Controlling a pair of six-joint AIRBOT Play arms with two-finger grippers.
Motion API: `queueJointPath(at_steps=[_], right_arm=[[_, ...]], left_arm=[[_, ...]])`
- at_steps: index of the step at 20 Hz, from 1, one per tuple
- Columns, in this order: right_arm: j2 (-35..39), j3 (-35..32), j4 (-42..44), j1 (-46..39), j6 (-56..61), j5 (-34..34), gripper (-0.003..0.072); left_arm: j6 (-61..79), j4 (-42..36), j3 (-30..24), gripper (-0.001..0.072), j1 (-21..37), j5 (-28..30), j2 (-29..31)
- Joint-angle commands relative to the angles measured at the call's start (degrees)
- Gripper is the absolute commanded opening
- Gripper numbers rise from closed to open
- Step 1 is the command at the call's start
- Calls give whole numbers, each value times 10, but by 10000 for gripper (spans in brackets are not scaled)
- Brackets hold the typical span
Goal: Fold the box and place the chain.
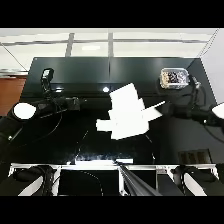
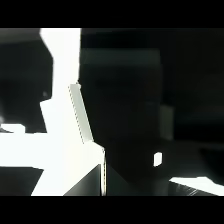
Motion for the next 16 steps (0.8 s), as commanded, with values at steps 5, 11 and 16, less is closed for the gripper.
queueJointPath(at_steps=[5,11,16], right_arm=[[69,-84,-63,191,-1,-195,15],[69,-85,-60,198,0,-192,15],[69,-85,-58,198,4,-186,15]], left_arm=[[-19,-99,0,692,23,-124,-102],[216,-385,8,698,58,-294,-266],[276,-395,71,698,2,-359,-372]])
